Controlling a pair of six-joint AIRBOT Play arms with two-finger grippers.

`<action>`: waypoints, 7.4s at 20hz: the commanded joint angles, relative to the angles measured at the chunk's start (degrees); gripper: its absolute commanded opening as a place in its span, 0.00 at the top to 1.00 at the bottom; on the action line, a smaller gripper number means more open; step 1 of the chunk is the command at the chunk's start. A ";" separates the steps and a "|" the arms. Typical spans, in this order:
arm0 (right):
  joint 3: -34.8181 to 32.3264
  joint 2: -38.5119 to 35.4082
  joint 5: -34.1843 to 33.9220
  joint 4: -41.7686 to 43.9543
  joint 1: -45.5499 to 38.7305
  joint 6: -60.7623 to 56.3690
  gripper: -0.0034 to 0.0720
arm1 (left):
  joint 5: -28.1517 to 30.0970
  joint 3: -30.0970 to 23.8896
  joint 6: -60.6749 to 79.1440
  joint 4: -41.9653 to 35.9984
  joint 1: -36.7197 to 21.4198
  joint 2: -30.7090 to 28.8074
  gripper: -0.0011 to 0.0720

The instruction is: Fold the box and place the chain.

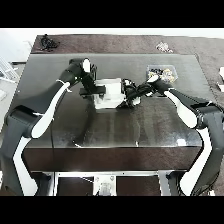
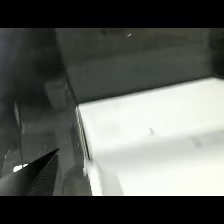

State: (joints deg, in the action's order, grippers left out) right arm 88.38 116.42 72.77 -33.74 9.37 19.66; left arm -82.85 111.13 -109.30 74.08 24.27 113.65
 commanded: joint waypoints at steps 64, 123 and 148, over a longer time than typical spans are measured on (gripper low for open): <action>0.00 -0.02 0.17 0.09 -0.02 -0.11 0.21 | 10.03 -33.09 136.78 -55.30 -20.94 -1.92 0.00; 0.00 -0.02 0.17 0.09 -0.02 -0.11 0.21 | 13.81 -30.12 144.32 -58.21 -19.32 0.04 0.00; 0.00 -0.02 0.15 0.09 -0.02 -0.11 0.21 | 16.52 -30.12 148.36 -60.28 -16.83 3.17 0.35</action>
State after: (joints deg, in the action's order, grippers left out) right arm 88.40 116.40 72.82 -33.61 9.32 19.53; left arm -65.60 81.01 39.00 13.65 7.44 116.75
